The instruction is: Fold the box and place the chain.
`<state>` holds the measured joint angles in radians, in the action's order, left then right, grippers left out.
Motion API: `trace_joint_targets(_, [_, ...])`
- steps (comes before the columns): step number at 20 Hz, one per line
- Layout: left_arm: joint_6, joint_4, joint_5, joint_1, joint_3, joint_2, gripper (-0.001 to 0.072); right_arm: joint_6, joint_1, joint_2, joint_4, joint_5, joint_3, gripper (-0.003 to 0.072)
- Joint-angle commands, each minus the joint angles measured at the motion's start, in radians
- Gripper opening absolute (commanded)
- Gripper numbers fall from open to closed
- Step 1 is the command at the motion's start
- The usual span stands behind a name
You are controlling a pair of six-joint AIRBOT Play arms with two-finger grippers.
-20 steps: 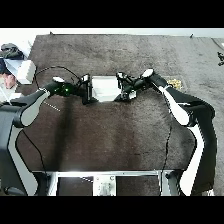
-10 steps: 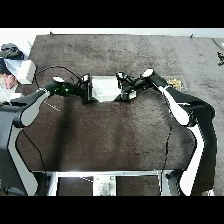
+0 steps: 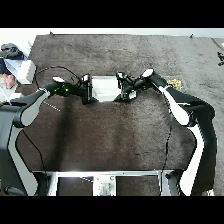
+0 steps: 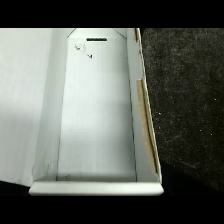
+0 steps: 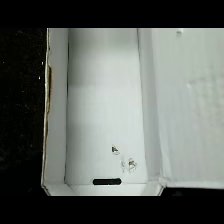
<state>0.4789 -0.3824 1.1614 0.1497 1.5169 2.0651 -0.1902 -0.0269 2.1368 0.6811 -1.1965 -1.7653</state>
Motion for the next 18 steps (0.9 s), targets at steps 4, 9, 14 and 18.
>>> trace_joint_targets(4, [0.000,0.000,0.000,0.000,0.000,-0.001,0.0348,0.000,-0.001,0.000,-0.004,0.000,-0.001,0.0539])
trace_joint_targets(9, [0.000,0.000,0.000,0.000,0.000,-0.001,0.0347,0.001,-0.001,0.000,-0.004,0.000,-0.001,0.0537])
trace_joint_targets(14, [0.000,0.000,0.003,0.000,0.000,-0.001,0.0348,0.000,0.000,-0.004,-0.003,-0.005,-0.001,0.0670])
trace_joint_targets(18, [0.000,0.000,0.003,0.000,0.000,-0.001,0.0347,0.000,0.003,-0.012,0.021,-0.035,-0.001,0.0670])
